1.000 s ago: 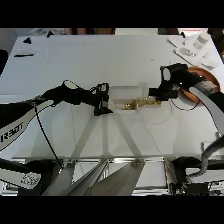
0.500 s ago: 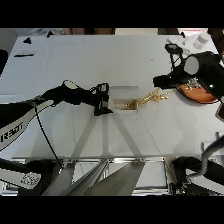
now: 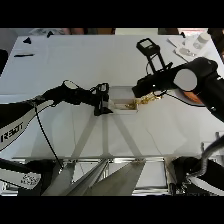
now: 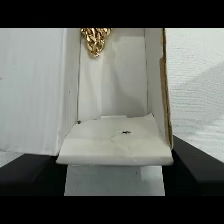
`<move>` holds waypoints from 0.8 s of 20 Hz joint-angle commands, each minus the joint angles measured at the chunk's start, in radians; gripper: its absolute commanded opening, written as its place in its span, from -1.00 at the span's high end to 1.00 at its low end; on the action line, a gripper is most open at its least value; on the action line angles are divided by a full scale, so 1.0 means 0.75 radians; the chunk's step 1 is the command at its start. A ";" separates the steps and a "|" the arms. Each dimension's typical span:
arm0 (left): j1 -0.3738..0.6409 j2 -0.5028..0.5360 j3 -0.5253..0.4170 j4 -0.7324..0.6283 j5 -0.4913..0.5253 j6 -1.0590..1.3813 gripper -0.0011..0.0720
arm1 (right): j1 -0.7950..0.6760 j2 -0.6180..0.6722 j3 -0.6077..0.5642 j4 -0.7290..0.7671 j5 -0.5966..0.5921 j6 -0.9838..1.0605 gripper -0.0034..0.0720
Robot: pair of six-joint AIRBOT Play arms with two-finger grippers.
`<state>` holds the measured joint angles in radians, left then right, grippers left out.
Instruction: Fold the box and place the chain.
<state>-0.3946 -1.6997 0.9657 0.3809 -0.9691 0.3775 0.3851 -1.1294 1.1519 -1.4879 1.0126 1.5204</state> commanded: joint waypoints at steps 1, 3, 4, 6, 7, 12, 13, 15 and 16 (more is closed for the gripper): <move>0.000 -0.001 0.001 0.000 0.001 0.000 0.10 | 0.120 -0.002 0.002 0.005 -0.162 -0.018 0.87; 0.000 -0.001 0.001 0.000 0.001 0.000 0.10 | 0.126 -0.030 0.002 0.005 -0.155 -0.012 0.87; 0.000 -0.001 0.001 0.000 0.001 0.001 0.10 | 0.126 -0.057 0.002 0.005 -0.137 -0.012 0.87; 0.000 -0.001 0.001 0.000 0.001 0.000 0.10 | 0.126 -0.126 0.002 0.001 -0.109 -0.005 0.86; 0.000 -0.001 0.001 0.000 0.001 0.001 0.10 | 0.126 -0.165 0.002 0.002 -0.106 0.007 0.86; 0.000 -0.001 0.001 0.000 0.001 0.000 0.10 | 0.126 -0.362 0.002 0.001 -0.031 0.038 0.69; 0.000 -0.001 0.001 0.000 0.001 0.001 0.10 | 0.126 -0.369 0.002 0.001 -0.030 0.038 0.21; 0.000 -0.001 0.001 0.000 0.001 0.001 0.10 | 0.126 -0.344 0.002 -0.002 -0.037 0.038 0.01; 0.000 -0.001 0.001 0.000 0.001 0.001 0.10 | 0.126 -0.315 0.002 -0.018 -0.038 0.038 0.01</move>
